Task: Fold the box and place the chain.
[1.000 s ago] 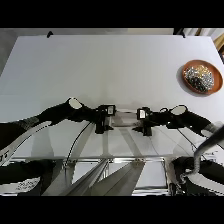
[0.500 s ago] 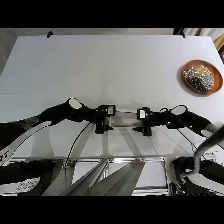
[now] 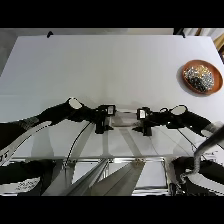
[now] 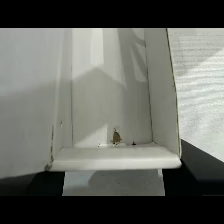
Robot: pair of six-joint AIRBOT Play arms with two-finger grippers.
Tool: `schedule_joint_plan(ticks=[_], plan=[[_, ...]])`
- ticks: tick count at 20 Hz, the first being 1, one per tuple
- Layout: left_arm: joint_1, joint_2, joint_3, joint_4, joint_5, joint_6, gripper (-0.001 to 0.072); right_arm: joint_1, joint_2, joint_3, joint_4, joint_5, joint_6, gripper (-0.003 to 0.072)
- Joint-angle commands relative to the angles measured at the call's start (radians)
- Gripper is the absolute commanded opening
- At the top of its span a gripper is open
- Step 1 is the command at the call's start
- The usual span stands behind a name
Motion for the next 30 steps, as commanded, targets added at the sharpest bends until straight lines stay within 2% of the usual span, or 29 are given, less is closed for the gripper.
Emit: schedule_joint_plan(ticks=[1,2,3,4,5,9,14,18,24,26,28,30], plan=[[0.000,0.000,-0.001,0.000,0.000,0.000,0.0253,-0.001,0.000,0.000,0.000,-0.016,0.000,0.0396],[0.000,0.000,-0.001,0.000,0.000,0.000,0.0253,-0.001,0.001,0.000,0.001,-0.016,0.000,0.0402],[0.000,0.000,-0.001,0.000,0.000,0.000,0.0253,-0.001,0.005,0.000,0.000,-0.016,0.002,0.0457],[0.000,0.000,-0.001,0.000,0.000,0.000,0.0253,-0.001,0.012,0.000,0.000,-0.015,0.014,0.0603],[0.000,0.000,-0.001,0.000,-0.001,0.000,0.0253,-0.001,0.021,0.000,0.000,-0.017,0.029,0.0701],[0.000,0.000,-0.001,0.000,-0.002,0.000,0.0253,-0.001,0.045,0.000,-0.073,-0.019,0.105,0.0697],[0.000,0.000,-0.001,0.000,-0.002,0.000,0.0253,-0.001,0.095,0.000,-0.346,-0.019,0.467,0.0690],[0.000,0.000,-0.001,0.000,-0.002,0.000,0.0253,-0.001,0.204,0.000,-0.484,-0.008,0.613,0.0687],[0.000,0.000,-0.001,0.000,-0.003,0.000,0.0253,-0.001,0.444,0.000,-0.708,0.054,0.811,0.0686],[0.000,0.000,-0.001,0.000,-0.003,0.000,0.0253,-0.001,0.533,0.000,-0.678,0.071,0.817,0.0653],[0.000,0.000,-0.001,0.000,-0.002,0.000,0.0253,-0.001,0.608,0.000,-0.554,0.069,0.816,0.0633],[0.000,0.000,-0.001,0.000,-0.003,0.000,0.0253,-0.001,0.640,0.000,-0.354,0.071,0.816,0.0412]])
